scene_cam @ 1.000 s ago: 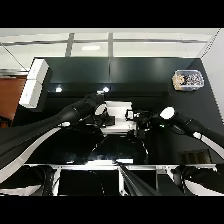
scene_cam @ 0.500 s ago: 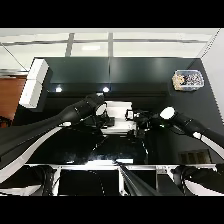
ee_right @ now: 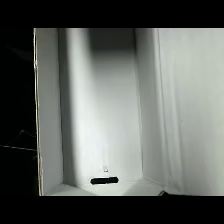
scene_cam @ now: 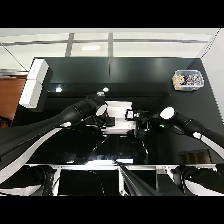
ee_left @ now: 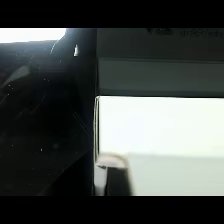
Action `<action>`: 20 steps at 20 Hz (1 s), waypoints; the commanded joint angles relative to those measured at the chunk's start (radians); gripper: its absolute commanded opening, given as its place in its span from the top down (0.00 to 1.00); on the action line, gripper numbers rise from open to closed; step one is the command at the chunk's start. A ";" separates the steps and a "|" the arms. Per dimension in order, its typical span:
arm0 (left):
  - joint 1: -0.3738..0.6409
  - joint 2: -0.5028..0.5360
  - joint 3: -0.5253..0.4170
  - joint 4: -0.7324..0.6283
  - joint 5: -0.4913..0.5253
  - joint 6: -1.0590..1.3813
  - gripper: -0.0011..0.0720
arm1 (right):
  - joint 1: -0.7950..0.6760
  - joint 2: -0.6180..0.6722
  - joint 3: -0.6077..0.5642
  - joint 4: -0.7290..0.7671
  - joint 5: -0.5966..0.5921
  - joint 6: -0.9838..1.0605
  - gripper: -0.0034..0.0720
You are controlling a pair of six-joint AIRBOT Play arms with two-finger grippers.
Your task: Fold the box and place the chain.
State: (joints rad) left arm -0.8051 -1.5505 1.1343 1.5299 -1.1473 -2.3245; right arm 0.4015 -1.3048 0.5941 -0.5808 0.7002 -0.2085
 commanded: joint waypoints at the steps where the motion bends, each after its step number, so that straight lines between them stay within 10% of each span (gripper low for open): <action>1: 0.001 0.000 0.001 0.005 0.010 0.016 0.95 | -0.002 0.028 0.001 -0.063 0.008 0.100 0.66; 3: 0.001 0.000 0.001 0.006 0.018 0.016 0.95 | -0.002 0.069 0.001 -0.163 0.029 0.201 0.09; 20: 0.001 0.000 0.001 0.002 0.013 0.016 0.94 | -0.002 0.096 0.003 -0.144 0.029 0.107 0.39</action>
State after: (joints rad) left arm -0.8043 -1.5509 1.1351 1.5322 -1.1332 -2.3089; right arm 0.3992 -1.2095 0.5964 -0.7425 0.7460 -0.0948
